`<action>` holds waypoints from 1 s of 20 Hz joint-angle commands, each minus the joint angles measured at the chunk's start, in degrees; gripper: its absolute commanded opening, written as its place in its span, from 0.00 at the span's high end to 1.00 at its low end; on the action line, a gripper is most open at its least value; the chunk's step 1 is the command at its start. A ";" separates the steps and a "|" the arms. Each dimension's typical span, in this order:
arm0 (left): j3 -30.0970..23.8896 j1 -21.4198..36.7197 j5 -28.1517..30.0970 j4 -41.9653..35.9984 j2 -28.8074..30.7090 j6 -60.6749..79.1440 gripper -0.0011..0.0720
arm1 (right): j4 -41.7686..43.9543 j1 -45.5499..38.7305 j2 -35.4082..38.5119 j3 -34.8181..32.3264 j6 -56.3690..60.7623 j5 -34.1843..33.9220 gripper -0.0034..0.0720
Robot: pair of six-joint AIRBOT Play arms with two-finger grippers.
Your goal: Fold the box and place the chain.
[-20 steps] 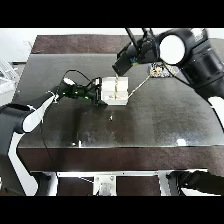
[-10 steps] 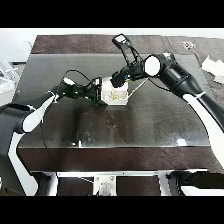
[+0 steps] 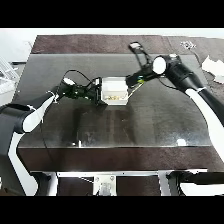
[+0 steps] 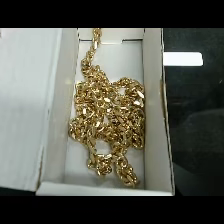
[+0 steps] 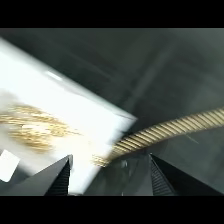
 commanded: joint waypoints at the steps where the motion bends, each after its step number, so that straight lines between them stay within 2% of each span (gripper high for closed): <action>1: 0.02 0.02 0.02 0.00 0.04 0.00 0.32 | -2.93 -10.32 -0.09 -4.74 8.37 -3.67 0.19; 4: 0.02 0.02 0.02 0.00 0.04 0.00 0.32 | 3.52 -18.03 -0.83 -12.15 12.92 -23.91 0.19; 5: 0.02 0.02 0.04 0.00 0.04 0.00 0.32 | 7.50 -19.63 -2.08 -13.25 12.96 -27.82 0.19; 8: 0.02 0.02 0.04 0.00 0.04 0.00 0.32 | 13.20 -21.11 -7.56 -12.48 11.85 -32.46 0.19; 14: 0.02 0.02 0.02 0.00 0.04 0.00 0.32 | 17.51 -18.84 -18.27 -0.83 11.87 -32.30 0.19; 16: 0.02 0.02 0.02 0.00 0.04 0.00 0.32 | 18.25 -18.10 -20.68 2.12 11.87 -29.92 0.19; 17: 0.02 0.02 0.07 0.00 0.04 0.00 0.32 | 18.49 -18.10 -21.44 3.02 11.87 -29.22 0.21; 20: 0.02 0.02 0.02 0.00 0.04 0.00 0.32 | 18.73 -18.14 -21.79 4.42 11.23 -27.41 0.37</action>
